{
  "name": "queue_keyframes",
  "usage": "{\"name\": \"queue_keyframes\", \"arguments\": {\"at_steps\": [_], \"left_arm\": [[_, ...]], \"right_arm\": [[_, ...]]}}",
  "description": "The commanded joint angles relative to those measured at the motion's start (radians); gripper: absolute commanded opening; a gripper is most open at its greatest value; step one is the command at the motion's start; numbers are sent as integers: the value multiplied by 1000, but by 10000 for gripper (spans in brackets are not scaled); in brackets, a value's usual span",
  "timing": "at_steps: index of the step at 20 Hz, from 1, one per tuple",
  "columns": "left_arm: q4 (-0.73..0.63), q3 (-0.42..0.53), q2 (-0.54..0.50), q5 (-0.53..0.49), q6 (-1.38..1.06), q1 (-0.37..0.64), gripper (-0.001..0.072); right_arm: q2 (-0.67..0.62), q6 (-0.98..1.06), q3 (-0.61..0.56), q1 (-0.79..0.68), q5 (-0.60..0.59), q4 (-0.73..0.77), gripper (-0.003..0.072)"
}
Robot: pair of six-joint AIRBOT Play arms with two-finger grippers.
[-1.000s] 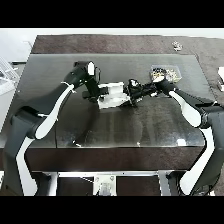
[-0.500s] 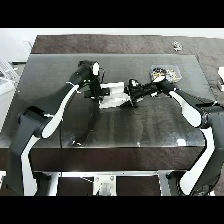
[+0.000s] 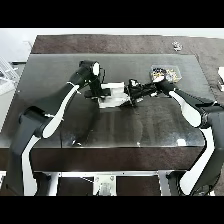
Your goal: Fold the box and place the chain.
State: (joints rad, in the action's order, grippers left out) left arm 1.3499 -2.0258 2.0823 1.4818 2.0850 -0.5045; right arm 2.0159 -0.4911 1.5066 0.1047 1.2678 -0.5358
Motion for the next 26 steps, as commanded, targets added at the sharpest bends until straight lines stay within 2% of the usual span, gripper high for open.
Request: {"name": "queue_keyframes", "arguments": {"at_steps": [1,5,10,14,18,20,21,24,25,26], "left_arm": [[11,-1,-13,15,-25,2,609],[19,-1,-42,30,-76,20,610],[21,-2,-114,84,-262,79,610],[8,0,-196,130,-554,145,610],[-182,6,-224,133,-963,235,610],[-204,27,-224,170,-1109,251,610],[-203,51,-224,138,-1191,251,610],[-234,180,-224,-92,-1549,262,623],[-301,238,-222,-172,-1671,270,720],[-395,291,-218,-235,-1762,279,720]], "right_arm": [[0,2,0,0,8,-3,581],[0,2,0,0,8,-3,581],[0,2,0,0,8,-3,581],[0,2,0,0,8,-3,581],[0,2,0,0,8,-3,581],[0,2,0,0,8,-3,581],[0,2,0,0,8,-3,581],[0,2,0,0,8,-3,581],[0,2,0,0,8,-3,581],[0,2,0,0,8,-3,581]]}}
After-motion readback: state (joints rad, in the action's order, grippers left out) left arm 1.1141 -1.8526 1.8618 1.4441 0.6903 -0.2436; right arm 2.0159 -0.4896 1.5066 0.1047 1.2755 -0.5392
